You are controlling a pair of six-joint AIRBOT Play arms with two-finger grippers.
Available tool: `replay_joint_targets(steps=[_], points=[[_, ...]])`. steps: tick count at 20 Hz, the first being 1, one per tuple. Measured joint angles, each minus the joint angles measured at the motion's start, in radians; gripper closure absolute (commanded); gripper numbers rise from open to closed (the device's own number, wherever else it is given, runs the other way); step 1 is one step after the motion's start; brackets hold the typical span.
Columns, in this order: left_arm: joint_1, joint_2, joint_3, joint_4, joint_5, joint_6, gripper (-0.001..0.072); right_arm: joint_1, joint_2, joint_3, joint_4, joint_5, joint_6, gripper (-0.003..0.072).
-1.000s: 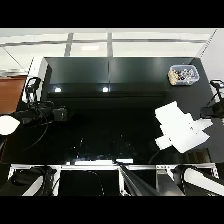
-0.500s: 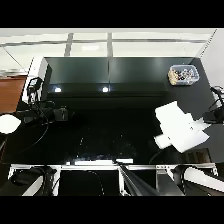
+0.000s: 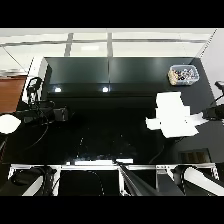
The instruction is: Fold the box and place the chain.
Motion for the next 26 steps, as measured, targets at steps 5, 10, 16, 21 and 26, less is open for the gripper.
replay_joint_targets(steps=[5,10,16,21,26], points=[[0.0,0.0,0.0,0.0,0.001,0.0,-0.0001,0.0,0.152,-0.038,0.233,0.018,-0.002,0.0668],[0.0,0.0,0.0,-0.01,0.001,0.0,-0.0001,0.042,0.328,-0.191,0.462,0.012,-0.013,0.0668],[0.0,-0.031,0.0,-0.09,0.001,0.002,-0.0001,0.309,0.426,-0.382,0.58,-0.035,-0.018,0.0668],[0.0,-0.108,0.0,-0.263,-0.001,0.101,-0.0001,0.542,0.44,-0.496,0.615,-0.187,0.023,0.0668],[0.0,-0.257,0.019,-0.515,-0.01,0.29,0.0013,0.657,0.441,-0.539,0.628,-0.294,0.049,0.0668]])
